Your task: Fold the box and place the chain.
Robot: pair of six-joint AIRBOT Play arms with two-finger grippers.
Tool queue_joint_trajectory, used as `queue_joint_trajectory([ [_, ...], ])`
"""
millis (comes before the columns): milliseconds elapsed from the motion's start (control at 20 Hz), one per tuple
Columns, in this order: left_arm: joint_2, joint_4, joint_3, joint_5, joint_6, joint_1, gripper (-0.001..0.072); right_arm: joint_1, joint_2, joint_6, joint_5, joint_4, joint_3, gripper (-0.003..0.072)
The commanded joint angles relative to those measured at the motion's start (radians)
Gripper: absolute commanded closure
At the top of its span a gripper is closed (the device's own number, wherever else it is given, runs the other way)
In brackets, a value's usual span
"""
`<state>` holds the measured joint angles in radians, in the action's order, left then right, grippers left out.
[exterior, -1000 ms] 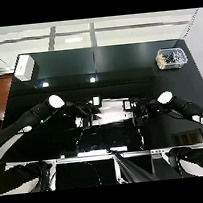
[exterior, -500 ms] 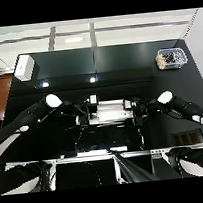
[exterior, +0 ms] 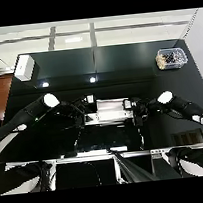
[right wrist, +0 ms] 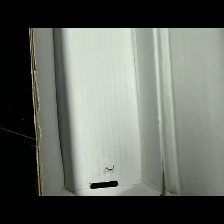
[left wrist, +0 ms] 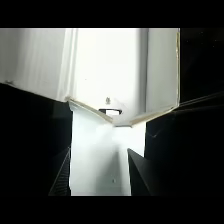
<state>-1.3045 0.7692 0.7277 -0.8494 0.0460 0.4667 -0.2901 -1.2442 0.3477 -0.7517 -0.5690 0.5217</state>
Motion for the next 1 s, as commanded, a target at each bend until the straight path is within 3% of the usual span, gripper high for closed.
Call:
queue_joint_trajectory([
  [0,-0.006,-0.082,0.000,0.015,0.010,0.020,0.0272,-0.001,0.000,0.000,0.000,0.000,0.000,0.0549],
  [100,-0.016,-0.101,0.000,0.058,0.009,0.055,0.0273,-0.001,0.000,0.000,0.000,0.000,0.000,0.0549],
  [200,-0.019,-0.116,0.000,0.071,0.006,0.089,0.0389,-0.001,0.000,0.000,0.000,0.000,0.000,0.0549],
  [250,-0.019,-0.124,0.000,0.071,0.006,0.101,0.0390,-0.001,0.000,0.000,0.000,0.000,0.000,0.0549],
  [350,-0.019,-0.128,0.000,0.077,0.006,0.111,0.0538,-0.001,0.000,0.000,0.000,0.000,0.000,0.0549],
  [550,-0.041,-0.215,0.000,0.113,0.006,0.127,0.0549,-0.001,0.000,0.000,0.000,0.000,0.000,0.0549],
  [650,-0.047,-0.200,0.000,0.113,0.007,0.137,0.0478,-0.001,0.000,0.000,0.000,0.000,0.000,0.0549],
  [700,-0.047,-0.193,0.000,0.109,0.007,0.137,0.0488,-0.001,0.000,0.000,0.000,0.000,0.000,0.0549],
  [750,-0.047,-0.174,0.000,0.108,0.007,0.137,0.0590,-0.001,0.000,0.000,0.000,0.000,0.000,0.0549],
  [800,-0.047,-0.150,0.000,0.109,0.009,0.137,0.0635,-0.001,0.000,0.000,0.000,0.000,0.000,0.0549],
  [850,-0.047,-0.140,0.000,0.108,0.010,0.137,0.0609,-0.001,0.000,0.000,0.000,0.000,0.000,0.0549],
  [900,-0.047,-0.140,0.000,0.109,0.010,0.137,0.0409,-0.001,0.000,0.000,0.000,0.000,0.000,0.0549],
  [950,-0.047,-0.140,0.000,0.108,0.010,0.137,0.0328,-0.001,0.000,0.000,0.000,0.000,0.000,0.0548],
])
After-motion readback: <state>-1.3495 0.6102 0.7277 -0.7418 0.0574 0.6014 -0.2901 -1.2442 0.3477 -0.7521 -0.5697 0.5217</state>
